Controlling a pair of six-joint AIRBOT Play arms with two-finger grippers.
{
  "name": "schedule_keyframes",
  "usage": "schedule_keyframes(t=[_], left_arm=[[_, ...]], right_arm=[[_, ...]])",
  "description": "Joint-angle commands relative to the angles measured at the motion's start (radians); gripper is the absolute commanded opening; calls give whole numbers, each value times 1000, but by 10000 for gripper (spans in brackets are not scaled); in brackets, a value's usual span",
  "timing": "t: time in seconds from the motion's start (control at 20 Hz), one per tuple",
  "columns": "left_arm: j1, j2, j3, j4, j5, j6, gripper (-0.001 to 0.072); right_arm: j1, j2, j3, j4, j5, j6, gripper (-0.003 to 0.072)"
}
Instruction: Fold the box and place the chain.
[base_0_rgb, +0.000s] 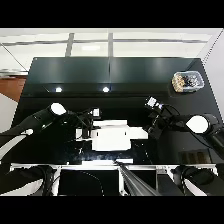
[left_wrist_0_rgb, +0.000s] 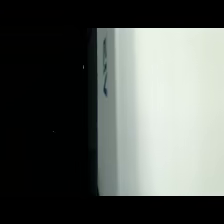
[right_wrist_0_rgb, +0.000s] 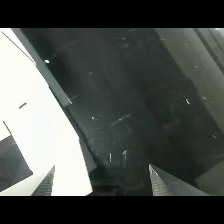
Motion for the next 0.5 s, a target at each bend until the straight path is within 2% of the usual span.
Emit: schedule_keyframes(t=[0.0,0.25,0.45], left_arm=[[-19,-5,0,-6,80,13,28],[-40,-14,0,2,93,12,28],[-40,-14,0,2,93,12,29]], right_arm=[[3,-8,-20,91,10,-117,692],[20,-8,-96,188,13,-223,693],[119,-14,-156,143,-29,-306,693]])
